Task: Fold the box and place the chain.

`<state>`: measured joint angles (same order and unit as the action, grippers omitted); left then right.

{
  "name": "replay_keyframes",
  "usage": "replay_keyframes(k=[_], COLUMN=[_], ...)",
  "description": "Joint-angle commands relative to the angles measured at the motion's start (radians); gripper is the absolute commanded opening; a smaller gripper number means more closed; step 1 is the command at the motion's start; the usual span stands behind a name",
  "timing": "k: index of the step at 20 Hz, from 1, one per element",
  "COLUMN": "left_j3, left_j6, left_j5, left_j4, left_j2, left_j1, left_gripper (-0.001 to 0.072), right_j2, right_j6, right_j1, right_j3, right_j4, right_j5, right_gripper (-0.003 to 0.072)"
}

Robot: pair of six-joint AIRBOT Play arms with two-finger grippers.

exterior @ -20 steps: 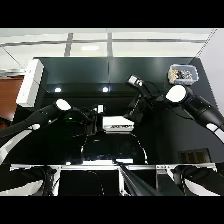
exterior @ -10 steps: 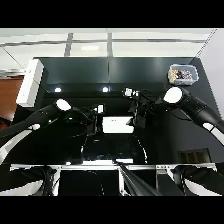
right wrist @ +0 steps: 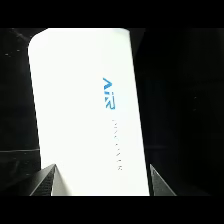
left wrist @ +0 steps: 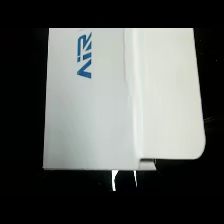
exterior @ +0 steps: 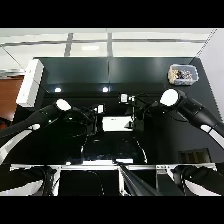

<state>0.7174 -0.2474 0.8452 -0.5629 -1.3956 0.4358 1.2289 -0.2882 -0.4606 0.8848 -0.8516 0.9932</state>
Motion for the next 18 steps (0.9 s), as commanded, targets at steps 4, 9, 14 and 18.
replay_keyframes(k=[4,9,14,18], left_j3=[0.0,0.0,0.0,0.0], left_j6=[0.001,0.001,0.001,0.001], left_j5=[0.0,0.0,0.0,0.0], left_j4=[0.0,0.0,0.0,0.0], left_j2=[-0.001,-0.001,-0.001,-0.001], left_j1=[0.001,0.001,0.001,0.001], left_gripper=[0.0391,0.0391,0.0391,0.0391], right_j2=[0.001,0.001,0.003,0.006], right_j6=[-0.024,-0.034,-0.034,-0.035], right_j1=[-0.012,-0.012,-0.034,-0.034], right_j3=[0.0,0.0,0.0,0.0], right_j4=[-0.021,-0.02,-0.022,-0.024], right_j5=[-0.033,-0.024,-0.01,-0.01], right_gripper=[0.0419,0.0305,0.0304,0.0305])
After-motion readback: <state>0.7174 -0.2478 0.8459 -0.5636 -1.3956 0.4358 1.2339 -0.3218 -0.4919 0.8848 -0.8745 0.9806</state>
